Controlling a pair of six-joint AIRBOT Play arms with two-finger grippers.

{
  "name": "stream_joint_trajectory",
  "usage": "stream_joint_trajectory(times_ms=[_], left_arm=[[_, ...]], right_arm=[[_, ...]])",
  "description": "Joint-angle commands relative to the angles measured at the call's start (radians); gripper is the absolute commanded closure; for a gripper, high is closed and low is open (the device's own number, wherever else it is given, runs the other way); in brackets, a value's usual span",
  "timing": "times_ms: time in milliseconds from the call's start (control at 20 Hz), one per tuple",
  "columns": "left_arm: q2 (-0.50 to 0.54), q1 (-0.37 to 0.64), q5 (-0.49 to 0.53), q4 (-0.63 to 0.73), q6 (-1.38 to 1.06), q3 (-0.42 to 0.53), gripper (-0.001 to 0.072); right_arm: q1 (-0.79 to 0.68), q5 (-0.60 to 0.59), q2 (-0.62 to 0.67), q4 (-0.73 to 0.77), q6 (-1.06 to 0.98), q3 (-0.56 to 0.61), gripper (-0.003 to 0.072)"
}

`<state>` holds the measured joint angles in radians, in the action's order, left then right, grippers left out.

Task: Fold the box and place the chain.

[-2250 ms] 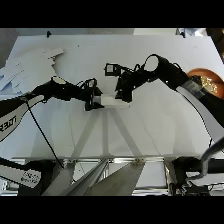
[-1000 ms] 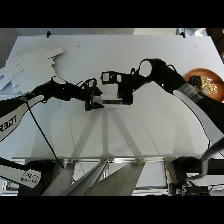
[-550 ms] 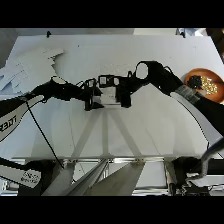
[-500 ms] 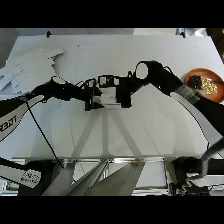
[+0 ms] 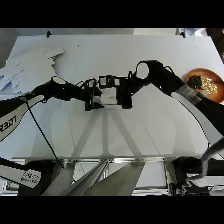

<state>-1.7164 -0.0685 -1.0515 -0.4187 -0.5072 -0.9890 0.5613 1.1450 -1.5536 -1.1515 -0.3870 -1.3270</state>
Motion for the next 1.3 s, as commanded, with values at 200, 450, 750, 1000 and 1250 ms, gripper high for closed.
stream_joint_trajectory(times_ms=[200,450,750,1000,1250], left_arm=[[0.0,0.0,0.001,0.0,-0.001,0.0,0.0334],[0.0,0.0,0.001,0.0,-0.001,0.0,0.0334],[0.0,0.0,0.001,0.0,-0.001,0.0,0.0334],[0.0,0.0,0.001,0.0,-0.001,0.0,0.0334],[0.0,0.0,0.001,0.0,-0.001,0.0,0.0334]], right_arm=[[-0.019,-0.037,0.064,0.021,-0.278,0.0,0.0372],[-0.044,-0.072,0.059,-0.005,-0.337,0.0,0.0374],[-0.043,-0.088,0.007,-0.021,-0.233,0.0,0.0374],[-0.035,-0.063,-0.005,-0.026,-0.233,0.0,0.0474],[-0.006,-0.03,-0.014,-0.031,-0.233,0.0,0.0564]])
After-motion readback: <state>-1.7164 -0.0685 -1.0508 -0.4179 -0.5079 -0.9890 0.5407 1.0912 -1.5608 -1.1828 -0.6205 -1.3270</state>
